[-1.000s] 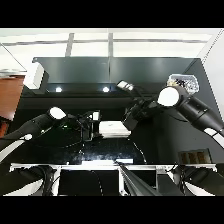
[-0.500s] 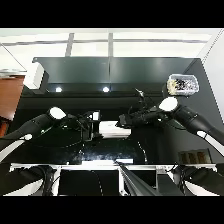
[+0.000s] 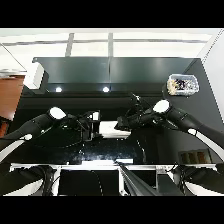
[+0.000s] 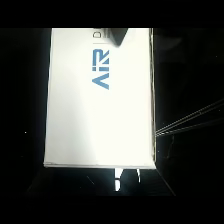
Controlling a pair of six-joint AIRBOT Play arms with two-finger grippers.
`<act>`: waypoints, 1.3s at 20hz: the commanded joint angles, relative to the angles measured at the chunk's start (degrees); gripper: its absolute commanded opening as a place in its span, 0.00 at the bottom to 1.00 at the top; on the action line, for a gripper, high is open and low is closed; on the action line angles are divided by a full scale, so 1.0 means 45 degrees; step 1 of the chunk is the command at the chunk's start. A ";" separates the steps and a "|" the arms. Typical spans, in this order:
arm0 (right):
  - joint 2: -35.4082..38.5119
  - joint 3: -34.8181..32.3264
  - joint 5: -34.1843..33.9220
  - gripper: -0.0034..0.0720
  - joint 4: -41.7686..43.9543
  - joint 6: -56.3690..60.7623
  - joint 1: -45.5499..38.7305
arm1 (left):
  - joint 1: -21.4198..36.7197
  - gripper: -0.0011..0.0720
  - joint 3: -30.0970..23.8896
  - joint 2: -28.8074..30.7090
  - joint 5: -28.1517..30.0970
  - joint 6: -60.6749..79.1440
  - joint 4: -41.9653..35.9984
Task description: Fold the box and place the chain.
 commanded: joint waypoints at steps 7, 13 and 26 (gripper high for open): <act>0.0423 0.0291 0.0107 0.07 -0.0627 -0.0189 -0.0097 | 0.0000 0.55 -0.0005 0.0000 -0.0005 -0.0015 0.0000; 0.3191 0.1083 0.1287 0.07 -0.0957 -0.0287 -0.3084 | 0.0058 0.99 0.0005 0.1025 0.0010 -0.1923 0.1515; 0.4031 0.1073 0.2050 0.07 -0.2501 -0.0267 -0.5591 | -0.1666 0.99 0.2045 0.1234 0.0015 -0.5285 0.2263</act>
